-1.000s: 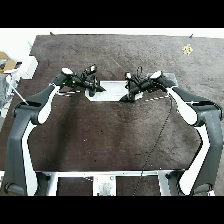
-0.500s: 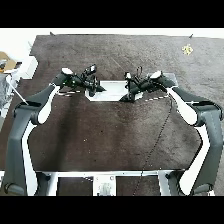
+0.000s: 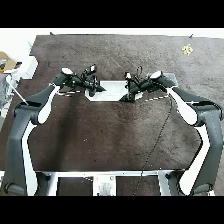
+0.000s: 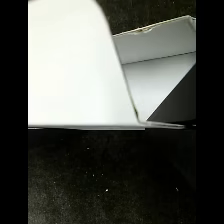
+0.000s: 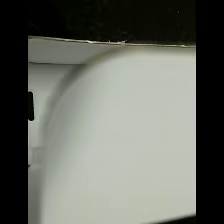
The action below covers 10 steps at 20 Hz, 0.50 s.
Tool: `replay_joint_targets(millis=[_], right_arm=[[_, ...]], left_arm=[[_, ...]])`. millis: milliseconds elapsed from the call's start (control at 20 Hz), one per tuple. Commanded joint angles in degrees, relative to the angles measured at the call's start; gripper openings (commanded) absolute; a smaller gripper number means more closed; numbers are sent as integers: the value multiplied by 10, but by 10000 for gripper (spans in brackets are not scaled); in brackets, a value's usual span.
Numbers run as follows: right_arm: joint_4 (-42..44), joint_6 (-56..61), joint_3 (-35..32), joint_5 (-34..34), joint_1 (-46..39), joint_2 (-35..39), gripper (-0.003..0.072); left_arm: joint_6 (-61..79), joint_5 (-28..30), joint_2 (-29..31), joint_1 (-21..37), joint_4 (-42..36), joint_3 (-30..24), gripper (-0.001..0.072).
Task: Fold the box and place the chain.
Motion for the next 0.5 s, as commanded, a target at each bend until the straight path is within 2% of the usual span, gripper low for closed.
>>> replay_joint_targets(millis=[0, 50, 100, 250, 450], right_arm=[[0, 0, 0, 0, 0, 0, 507], [0, 0, 0, 0, 0, 0, 507], [0, 0, 0, 0, 0, 0, 507], [0, 0, 0, 0, 0, 0, 507], [0, 0, 0, 0, 0, 0, 507]], left_arm=[[2, -3, 0, 0, 0, 0, 205], [1, -4, 0, 0, -5, 0, 377], [1, -4, 1, 0, -14, 0, 347], [-5, -6, 10, 2, -29, 0, 352], [-65, -48, 47, 35, -24, 0, 351]])
